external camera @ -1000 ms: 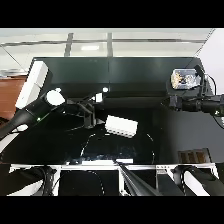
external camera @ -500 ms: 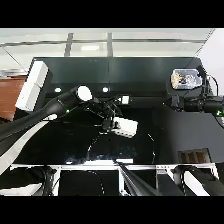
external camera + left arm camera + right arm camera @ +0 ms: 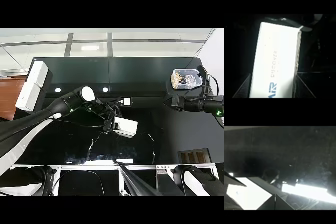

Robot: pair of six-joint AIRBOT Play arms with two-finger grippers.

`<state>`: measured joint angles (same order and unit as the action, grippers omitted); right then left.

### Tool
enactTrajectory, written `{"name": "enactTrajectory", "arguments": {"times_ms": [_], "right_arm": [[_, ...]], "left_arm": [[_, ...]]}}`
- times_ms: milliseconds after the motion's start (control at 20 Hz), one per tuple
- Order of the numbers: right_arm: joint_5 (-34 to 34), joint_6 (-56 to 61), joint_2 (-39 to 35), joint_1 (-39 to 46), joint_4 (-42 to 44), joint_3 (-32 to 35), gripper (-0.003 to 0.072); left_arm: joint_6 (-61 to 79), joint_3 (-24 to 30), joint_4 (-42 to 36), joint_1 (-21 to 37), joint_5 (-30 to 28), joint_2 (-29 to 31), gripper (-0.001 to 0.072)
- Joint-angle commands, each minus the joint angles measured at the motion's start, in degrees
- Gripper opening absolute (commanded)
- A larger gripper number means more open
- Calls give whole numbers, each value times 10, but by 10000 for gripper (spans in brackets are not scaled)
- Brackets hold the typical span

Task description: Fold the box and place the chain.

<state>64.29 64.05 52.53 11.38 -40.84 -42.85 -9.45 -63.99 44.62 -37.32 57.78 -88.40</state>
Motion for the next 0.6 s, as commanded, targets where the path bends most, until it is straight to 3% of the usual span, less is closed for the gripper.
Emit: {"name": "enactTrajectory", "arguments": {"times_ms": [0, 550], "right_arm": [[-1, 0, 0, 0, 0, -1, 18], [0, 0, 0, 0, 0, -1, 18]], "left_arm": [[0, -1, -2, 0, 4, -2, 715], [13, 0, 0, -1, 6, -6, 715]]}}
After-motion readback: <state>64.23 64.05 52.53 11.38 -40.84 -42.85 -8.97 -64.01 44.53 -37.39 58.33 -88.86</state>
